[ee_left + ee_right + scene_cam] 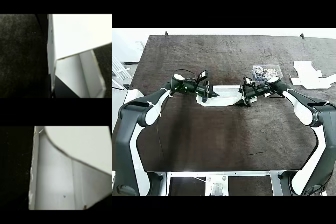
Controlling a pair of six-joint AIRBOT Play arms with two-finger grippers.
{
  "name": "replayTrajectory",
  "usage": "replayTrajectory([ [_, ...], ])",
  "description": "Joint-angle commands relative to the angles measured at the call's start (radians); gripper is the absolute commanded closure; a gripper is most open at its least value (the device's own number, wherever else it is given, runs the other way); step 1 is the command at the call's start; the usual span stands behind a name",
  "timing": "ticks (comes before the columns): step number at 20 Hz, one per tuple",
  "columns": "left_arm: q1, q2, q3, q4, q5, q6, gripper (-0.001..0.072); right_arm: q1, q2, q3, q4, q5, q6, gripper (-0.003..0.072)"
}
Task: Fold the box and place the chain.
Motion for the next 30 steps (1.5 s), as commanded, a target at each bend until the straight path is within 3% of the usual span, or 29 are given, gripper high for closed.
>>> replayTrajectory([
  [1, 0.000, -0.001, 0.000, 0.000, 0.003, 0.000, 0.0685, -0.002, -0.004, 0.001, 0.003, 0.008, -0.006, 0.0330],
  [7, 0.000, -0.001, 0.000, 0.000, 0.003, 0.000, 0.0685, -0.001, -0.021, 0.001, 0.004, 0.000, -0.023, 0.0305],
  [9, 0.000, -0.001, 0.000, 0.000, 0.003, 0.000, 0.0685, -0.001, -0.021, 0.002, 0.004, -0.018, -0.023, 0.0228],
  [12, 0.000, -0.001, 0.000, 0.000, 0.003, 0.000, 0.0685, -0.001, -0.021, 0.002, 0.004, -0.024, -0.023, 0.0200],
  [18, 0.000, -0.001, 0.000, 0.000, 0.003, 0.000, 0.0685, -0.001, -0.021, 0.002, 0.004, -0.026, -0.029, 0.0199],
  [23, 0.000, -0.001, 0.000, 0.000, 0.003, 0.000, 0.0686, -0.001, -0.021, 0.003, 0.004, -0.037, -0.042, 0.0139],
  [28, 0.000, -0.001, 0.000, 0.000, 0.003, 0.000, 0.0686, 0.000, -0.021, 0.003, 0.004, -0.043, -0.045, 0.0140],
  [29, 0.000, -0.001, 0.000, 0.000, 0.003, 0.000, 0.0685, 0.000, -0.021, 0.003, 0.004, -0.046, -0.046, 0.0163],
  [30, 0.000, -0.001, 0.000, 0.000, 0.003, 0.000, 0.0685, 0.000, -0.021, 0.003, 0.004, -0.046, -0.049, 0.0235],
])
